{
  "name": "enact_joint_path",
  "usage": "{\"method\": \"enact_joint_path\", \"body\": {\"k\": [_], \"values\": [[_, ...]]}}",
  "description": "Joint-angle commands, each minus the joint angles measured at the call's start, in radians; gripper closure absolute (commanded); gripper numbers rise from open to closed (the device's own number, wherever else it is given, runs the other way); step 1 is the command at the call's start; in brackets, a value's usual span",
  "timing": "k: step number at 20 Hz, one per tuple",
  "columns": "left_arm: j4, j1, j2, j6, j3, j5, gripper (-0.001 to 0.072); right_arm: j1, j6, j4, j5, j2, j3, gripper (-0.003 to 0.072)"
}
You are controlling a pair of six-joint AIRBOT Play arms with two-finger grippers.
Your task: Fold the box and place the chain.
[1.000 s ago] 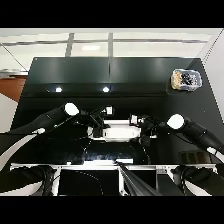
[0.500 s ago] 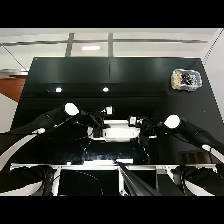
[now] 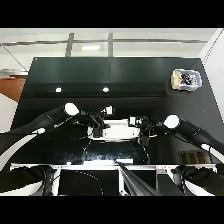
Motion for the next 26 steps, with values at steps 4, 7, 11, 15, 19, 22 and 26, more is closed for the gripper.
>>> {"method": "enact_joint_path", "body": {"k": [4, 7, 11, 15, 19, 22, 26], "values": [[0.0, 0.001, -0.002, 0.001, 0.0, 0.0, 0.0681, 0.049, 0.0, -0.004, -0.029, -0.001, -0.001, 0.0096], [0.0, 0.001, -0.002, 0.001, 0.0, 0.0, 0.068, 0.065, 0.005, -0.004, -0.03, -0.001, 0.0, 0.026], [0.002, 0.001, 0.0, 0.0, 0.0, -0.002, 0.0656, 0.065, 0.03, -0.005, -0.031, -0.001, 0.0, 0.026], [0.079, 0.001, 0.039, -0.047, 0.0, -0.032, 0.0268, 0.065, 0.098, -0.005, -0.039, 0.0, 0.0, 0.026], [0.266, 0.002, 0.153, -0.151, 0.0, -0.058, 0.0261, 0.065, 0.099, -0.005, -0.047, 0.0, 0.0, 0.026], [0.397, 0.006, 0.255, -0.308, 0.0, -0.113, 0.0261, 0.065, 0.098, -0.006, -0.067, 0.0, 0.0, 0.026], [0.484, 0.045, 0.377, -0.531, 0.0, -0.328, 0.0266, 0.065, 0.098, -0.012, -0.099, 0.0, 0.0, 0.026]]}}
